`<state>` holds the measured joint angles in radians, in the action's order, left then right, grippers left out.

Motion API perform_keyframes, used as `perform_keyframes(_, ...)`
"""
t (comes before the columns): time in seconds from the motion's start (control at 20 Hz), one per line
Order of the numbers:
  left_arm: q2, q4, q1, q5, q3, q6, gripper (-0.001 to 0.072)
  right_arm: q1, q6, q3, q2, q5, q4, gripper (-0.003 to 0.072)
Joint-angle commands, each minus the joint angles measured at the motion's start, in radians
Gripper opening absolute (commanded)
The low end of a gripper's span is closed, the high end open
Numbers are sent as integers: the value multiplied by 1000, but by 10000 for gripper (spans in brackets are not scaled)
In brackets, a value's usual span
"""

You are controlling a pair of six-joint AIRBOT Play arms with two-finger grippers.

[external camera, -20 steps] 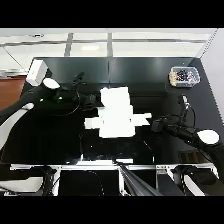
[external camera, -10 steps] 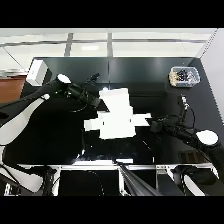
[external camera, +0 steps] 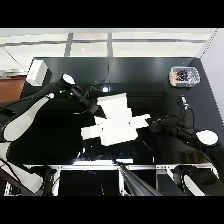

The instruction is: Fold the box and place the chain.

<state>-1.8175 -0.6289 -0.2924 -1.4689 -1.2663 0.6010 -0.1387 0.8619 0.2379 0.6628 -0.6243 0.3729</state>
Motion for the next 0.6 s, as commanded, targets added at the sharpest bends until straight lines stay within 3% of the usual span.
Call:
perform_keyframes(0.0,-3,-18,-4,-30,-41,-21,23,8,20,13,-1,-42,9,666)
perform_keyframes(0.05,3,-21,-4,-44,-56,-11,22,31,20,52,-1,-70,66,709)
perform_keyframes(0.2,74,-48,-6,-47,-57,13,20,104,22,241,-1,-225,313,709)
perform_keyframes(0.3,175,-6,-15,-1,-2,-13,19,111,19,350,-1,-293,435,704)
perform_keyframes(0.55,464,63,-77,418,364,-337,23,109,-98,359,2,-291,455,704)
